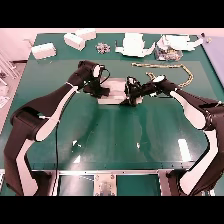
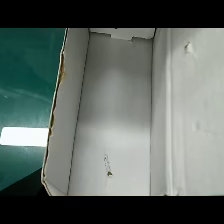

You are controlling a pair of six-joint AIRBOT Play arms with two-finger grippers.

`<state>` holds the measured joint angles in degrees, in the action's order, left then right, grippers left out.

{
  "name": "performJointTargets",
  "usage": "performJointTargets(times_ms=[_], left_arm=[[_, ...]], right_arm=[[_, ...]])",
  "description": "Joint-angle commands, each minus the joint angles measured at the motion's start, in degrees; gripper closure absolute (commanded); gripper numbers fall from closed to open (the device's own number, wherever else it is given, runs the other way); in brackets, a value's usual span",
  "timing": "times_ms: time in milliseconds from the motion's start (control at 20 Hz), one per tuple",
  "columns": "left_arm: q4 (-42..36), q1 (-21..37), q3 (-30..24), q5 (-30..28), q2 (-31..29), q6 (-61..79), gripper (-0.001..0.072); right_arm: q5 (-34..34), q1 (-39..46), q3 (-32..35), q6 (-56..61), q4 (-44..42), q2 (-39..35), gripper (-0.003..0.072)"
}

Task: Fold the box and place the chain.

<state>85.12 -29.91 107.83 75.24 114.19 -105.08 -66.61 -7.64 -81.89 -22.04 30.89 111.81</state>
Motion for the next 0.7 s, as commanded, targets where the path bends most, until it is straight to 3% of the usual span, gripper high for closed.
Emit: performJointTargets(times_ms=[0,50,100,150,650], left_arm=[[-0.28,-0.02,0.09,-0.26,0.33,0.09,0.0633],[-0.92,-0.02,0.09,-0.61,0.33,0.09,0.0529],[-1.68,0.02,0.09,-0.66,0.33,0.09,0.0305],[-2.08,0.02,0.09,-0.57,0.28,0.09,0.0157],[-3.08,0.52,6.69,5.7,0.2,1.51,0.0143]], right_arm=[[0.09,0.0,-0.02,-0.02,0.02,0.02,0.0099],[0.09,0.0,-0.02,-0.02,0.02,0.02,0.0099],[0.09,0.0,-0.02,-0.02,0.02,0.02,0.0099],[0.09,0.0,-0.02,-0.02,0.02,0.02,0.0099],[0.09,0.0,-0.02,-0.02,0.04,0.02,0.0099]])
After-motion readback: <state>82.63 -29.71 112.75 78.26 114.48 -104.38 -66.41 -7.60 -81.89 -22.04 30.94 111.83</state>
